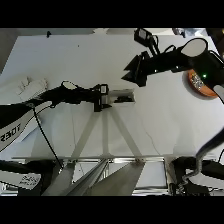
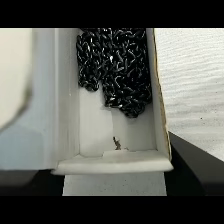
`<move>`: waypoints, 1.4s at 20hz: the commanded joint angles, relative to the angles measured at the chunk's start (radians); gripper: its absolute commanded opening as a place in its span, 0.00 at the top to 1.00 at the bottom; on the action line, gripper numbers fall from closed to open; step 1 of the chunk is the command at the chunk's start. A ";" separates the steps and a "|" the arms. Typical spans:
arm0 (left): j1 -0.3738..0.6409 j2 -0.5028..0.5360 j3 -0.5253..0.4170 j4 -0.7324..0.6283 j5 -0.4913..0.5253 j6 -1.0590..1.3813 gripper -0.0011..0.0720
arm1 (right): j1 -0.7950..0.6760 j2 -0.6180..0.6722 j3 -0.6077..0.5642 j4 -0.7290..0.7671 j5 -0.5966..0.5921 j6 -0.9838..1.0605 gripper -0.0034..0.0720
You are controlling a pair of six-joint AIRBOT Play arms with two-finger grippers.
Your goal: Fold the box and place the chain.
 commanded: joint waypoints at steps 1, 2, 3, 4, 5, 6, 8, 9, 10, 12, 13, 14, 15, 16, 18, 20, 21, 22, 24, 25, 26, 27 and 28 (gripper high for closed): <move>0.000 0.001 0.000 0.000 0.000 0.000 0.51 | 0.001 -0.102 0.069 0.002 -0.017 0.142 0.42; 0.000 0.001 0.000 0.000 0.000 0.000 0.51 | 0.001 -0.135 0.069 -0.001 0.005 0.148 0.42; 0.000 0.001 0.000 0.000 0.000 0.000 0.51 | 0.001 -0.168 0.069 0.000 0.037 0.147 0.42; 0.000 0.001 0.000 0.000 0.000 0.000 0.51 | 0.004 -0.196 0.069 -0.001 0.063 0.146 0.42; 0.000 0.001 0.000 0.000 0.000 0.000 0.51 | 0.008 -0.215 0.069 -0.005 0.082 0.145 0.42; 0.000 0.001 0.000 0.000 0.000 0.000 0.51 | 0.015 -0.231 0.069 -0.011 0.099 0.133 0.42; 0.000 0.001 0.000 0.000 0.000 0.000 0.51 | 0.026 -0.250 0.069 -0.019 0.130 0.060 0.42; 0.000 0.001 0.000 0.000 0.000 0.000 0.51 | 0.032 -0.257 0.069 -0.020 0.140 0.038 0.42; 0.000 0.001 0.000 0.000 0.000 0.000 0.51 | 0.037 -0.264 0.069 -0.020 0.148 0.032 0.42; 0.000 0.001 0.000 0.000 0.000 0.000 0.51 | 0.050 -0.266 0.069 -0.047 0.172 0.013 0.42; 0.000 0.001 0.000 0.000 0.000 0.000 0.51 | 0.056 -0.265 0.069 -0.065 0.187 0.013 0.42; 0.000 0.001 0.000 0.000 0.000 0.000 0.51 | 0.063 -0.265 0.069 -0.075 0.201 0.013 0.42; 0.000 0.001 0.000 0.000 0.000 0.000 0.51 | 0.067 -0.265 0.069 -0.077 0.212 0.013 0.42; 0.000 0.001 0.000 0.000 0.000 0.000 0.51 | 0.069 -0.265 0.069 -0.076 0.217 0.012 0.42; 0.000 0.001 0.000 0.000 0.000 0.000 0.51 | 0.069 -0.265 0.069 -0.089 0.216 -0.021 0.42; 0.000 0.001 0.000 0.000 0.000 0.000 0.51 | 0.070 -0.265 0.069 -0.144 0.188 -0.041 0.42; 0.000 0.001 0.000 0.000 0.000 0.000 0.51 | 0.070 -0.265 0.069 -0.175 0.166 -0.038 0.43; 0.000 0.001 0.000 0.000 0.000 0.000 0.51 | 0.070 -0.265 0.069 -0.204 0.150 -0.039 0.43; 0.000 0.001 0.000 0.000 0.000 0.000 0.51 | 0.070 -0.265 0.069 -0.248 0.136 -0.038 0.58; 0.000 0.001 0.000 0.000 0.000 0.000 0.51 | 0.070 -0.265 0.069 -0.259 0.136 -0.037 0.58; 0.000 0.001 0.000 0.000 0.000 0.000 0.51 | 0.070 -0.265 0.069 -0.261 0.138 -0.032 0.63; 0.000 0.001 0.000 0.000 0.000 0.000 0.51 | 0.070 -0.265 0.069 -0.261 0.138 -0.027 0.65; 0.000 0.001 0.000 0.000 0.000 0.000 0.51 | 0.074 -0.265 0.069 -0.262 0.140 -0.027 0.67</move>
